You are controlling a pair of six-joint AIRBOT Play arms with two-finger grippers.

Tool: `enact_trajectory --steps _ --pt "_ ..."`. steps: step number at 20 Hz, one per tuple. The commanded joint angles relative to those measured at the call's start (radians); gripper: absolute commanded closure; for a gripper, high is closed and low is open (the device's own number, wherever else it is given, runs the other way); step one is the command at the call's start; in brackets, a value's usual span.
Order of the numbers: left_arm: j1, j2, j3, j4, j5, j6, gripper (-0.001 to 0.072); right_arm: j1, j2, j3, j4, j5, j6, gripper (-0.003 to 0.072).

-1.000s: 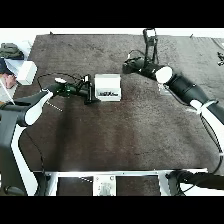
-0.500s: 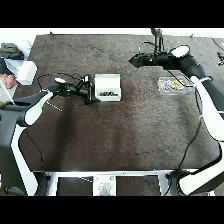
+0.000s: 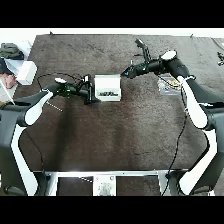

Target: Fold the box and place the chain.

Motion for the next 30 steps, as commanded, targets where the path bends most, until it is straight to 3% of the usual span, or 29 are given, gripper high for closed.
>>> enact_trajectory --steps 1,6,13,14,15,23,30 --pt "0.000 0.000 0.000 0.000 0.000 0.000 0.0475 0.032 -0.014 0.013 0.005 0.056 -0.053 0.0557" --pt "0.000 0.000 0.000 0.000 0.000 0.000 0.0475 0.041 -0.008 0.019 0.053 0.106 -0.077 0.0557" --pt "0.000 0.000 0.000 0.000 0.000 0.000 0.0475 0.103 -0.008 0.019 -0.054 0.143 -0.121 0.0552" --pt "0.000 0.000 0.000 0.000 0.000 0.000 0.0475 0.109 -0.008 0.019 -0.055 0.140 -0.125 0.0426" --pt "0.000 0.000 0.000 0.000 0.000 0.000 0.0475 0.113 -0.008 0.019 -0.059 0.137 -0.137 0.0408" --pt "0.000 0.000 0.001 0.000 0.000 0.000 0.0475 0.146 -0.008 0.019 -0.087 0.074 -0.203 0.0414" --pt "0.000 0.000 0.000 0.000 0.000 0.000 0.0475 0.146 -0.008 0.019 -0.124 0.103 -0.316 0.0413"
